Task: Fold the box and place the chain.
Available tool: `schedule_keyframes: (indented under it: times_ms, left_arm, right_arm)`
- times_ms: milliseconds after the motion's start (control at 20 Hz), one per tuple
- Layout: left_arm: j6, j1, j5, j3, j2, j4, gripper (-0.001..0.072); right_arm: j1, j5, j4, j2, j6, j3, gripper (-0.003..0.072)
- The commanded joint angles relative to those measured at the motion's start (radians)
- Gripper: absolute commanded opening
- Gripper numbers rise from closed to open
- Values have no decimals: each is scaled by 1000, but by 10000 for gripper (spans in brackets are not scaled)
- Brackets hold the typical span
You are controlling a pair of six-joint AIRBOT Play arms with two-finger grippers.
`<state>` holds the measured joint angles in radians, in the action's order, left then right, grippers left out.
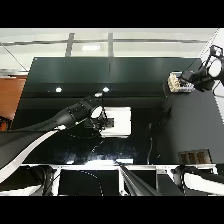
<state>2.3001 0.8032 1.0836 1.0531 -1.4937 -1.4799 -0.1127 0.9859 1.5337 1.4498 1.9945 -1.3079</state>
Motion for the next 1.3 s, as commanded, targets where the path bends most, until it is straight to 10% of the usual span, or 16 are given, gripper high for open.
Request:
schedule_keyframes:
  times_ms: [0,200,850,1000,1250]
  left_arm:
    - [0,-1,2,1,0,0,26]
    - [0,-1,-2,1,0,-1,26]
    - [0,-1,0,1,0,0,26]
    - [0,-1,-1,1,0,0,26]
    - [0,-1,-1,1,0,0,27]
  right_arm:
    - [-98,151,-229,277,126,-286,668]
    - [-98,195,-230,427,286,-467,604]
    - [-50,180,-292,523,282,-475,553]
    - [-48,179,-296,518,182,-475,38]
    - [-71,222,-298,407,-99,-475,14]
